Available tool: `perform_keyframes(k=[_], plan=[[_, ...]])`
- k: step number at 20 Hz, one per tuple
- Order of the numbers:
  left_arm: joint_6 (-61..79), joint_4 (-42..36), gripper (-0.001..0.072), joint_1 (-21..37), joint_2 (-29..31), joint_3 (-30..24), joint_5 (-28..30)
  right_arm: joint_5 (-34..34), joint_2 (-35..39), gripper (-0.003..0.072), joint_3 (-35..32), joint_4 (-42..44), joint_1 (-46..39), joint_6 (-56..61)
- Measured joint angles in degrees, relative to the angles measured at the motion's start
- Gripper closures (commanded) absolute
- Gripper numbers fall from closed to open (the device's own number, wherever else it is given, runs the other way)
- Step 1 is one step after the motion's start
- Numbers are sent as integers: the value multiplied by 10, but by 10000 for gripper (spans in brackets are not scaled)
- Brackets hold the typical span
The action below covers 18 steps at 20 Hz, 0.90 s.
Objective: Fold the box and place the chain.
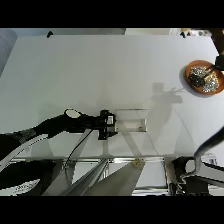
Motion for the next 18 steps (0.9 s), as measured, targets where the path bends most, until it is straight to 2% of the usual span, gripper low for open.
perform_keyframes(k=[6, 11, 18], plan=[[0, 0, 575, 0, 0, 0, 0, 112, 59, 670, 0, 76, 35, -3], [0, 0, 575, 0, 0, 0, 0, 178, 118, 669, 0, 98, 95, 6], [0, 0, 575, 0, 0, 0, 0, 220, 206, 669, 0, 106, 174, 37]])
